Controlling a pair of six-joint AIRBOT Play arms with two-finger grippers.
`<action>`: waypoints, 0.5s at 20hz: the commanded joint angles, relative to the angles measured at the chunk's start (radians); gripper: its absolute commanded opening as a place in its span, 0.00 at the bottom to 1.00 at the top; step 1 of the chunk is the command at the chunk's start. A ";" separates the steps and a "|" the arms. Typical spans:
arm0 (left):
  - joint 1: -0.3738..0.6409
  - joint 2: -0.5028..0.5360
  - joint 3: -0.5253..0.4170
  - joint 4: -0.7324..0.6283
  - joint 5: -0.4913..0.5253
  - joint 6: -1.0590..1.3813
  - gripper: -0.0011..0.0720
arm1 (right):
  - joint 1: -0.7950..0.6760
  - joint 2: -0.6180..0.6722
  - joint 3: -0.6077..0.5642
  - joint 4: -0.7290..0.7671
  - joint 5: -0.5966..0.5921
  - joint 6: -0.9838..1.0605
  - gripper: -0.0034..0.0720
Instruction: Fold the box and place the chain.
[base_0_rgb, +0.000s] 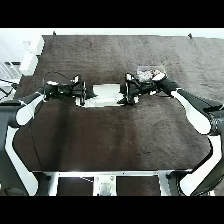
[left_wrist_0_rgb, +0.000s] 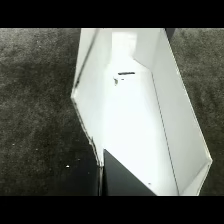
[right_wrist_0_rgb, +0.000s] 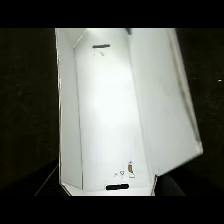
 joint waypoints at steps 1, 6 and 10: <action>0.000 0.001 0.001 -0.001 0.002 0.000 0.04 | 0.005 -0.009 0.005 -0.044 0.031 0.039 0.87; 0.000 0.001 0.001 -0.001 0.002 0.000 0.04 | 0.002 -0.065 0.056 -0.047 0.023 0.038 0.87; 0.000 0.001 0.001 -0.001 0.002 0.000 0.04 | 0.002 -0.085 0.086 -0.033 0.024 0.031 0.87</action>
